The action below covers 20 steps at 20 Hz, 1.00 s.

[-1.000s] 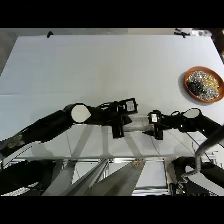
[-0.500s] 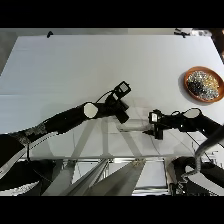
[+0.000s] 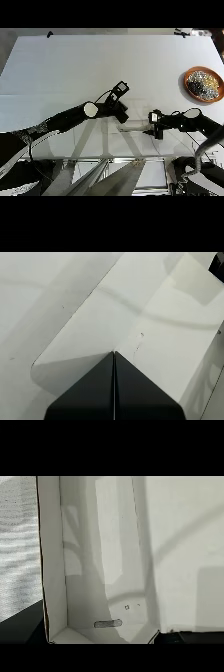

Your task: Fold the box and place the chain.

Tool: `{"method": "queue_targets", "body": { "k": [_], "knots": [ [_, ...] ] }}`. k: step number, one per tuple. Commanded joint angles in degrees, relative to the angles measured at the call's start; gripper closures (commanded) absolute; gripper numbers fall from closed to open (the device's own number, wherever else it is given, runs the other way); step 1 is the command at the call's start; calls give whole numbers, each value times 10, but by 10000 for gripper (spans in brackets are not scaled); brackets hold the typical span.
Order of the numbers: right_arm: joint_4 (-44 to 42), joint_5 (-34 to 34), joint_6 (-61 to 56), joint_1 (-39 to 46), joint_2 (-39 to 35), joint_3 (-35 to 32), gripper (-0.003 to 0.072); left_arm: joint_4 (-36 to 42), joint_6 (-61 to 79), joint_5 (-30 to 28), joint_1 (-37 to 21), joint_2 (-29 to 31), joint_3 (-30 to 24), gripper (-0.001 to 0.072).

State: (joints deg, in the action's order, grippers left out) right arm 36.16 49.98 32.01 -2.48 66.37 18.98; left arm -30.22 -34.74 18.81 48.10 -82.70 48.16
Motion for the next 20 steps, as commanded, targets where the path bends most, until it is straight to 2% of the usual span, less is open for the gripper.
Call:
{"method": "queue_targets", "body": {
  "k": [1,6,9,12,15,17,20],
  "knots": [
    [0,1,0,0,0,0,329,-28,-2,24,0,0,0,703],
    [0,1,0,0,0,0,329,-31,0,42,0,6,0,684],
    [0,1,0,0,0,0,329,-43,2,41,0,36,0,533],
    [0,1,0,0,0,0,329,-97,2,55,0,91,0,533],
    [0,1,0,0,0,0,329,-214,-7,120,0,160,0,513],
    [0,1,0,0,0,0,329,-288,-18,188,0,199,0,307],
    [0,1,0,0,0,0,329,-386,-17,313,0,224,0,286]
  ]
}}
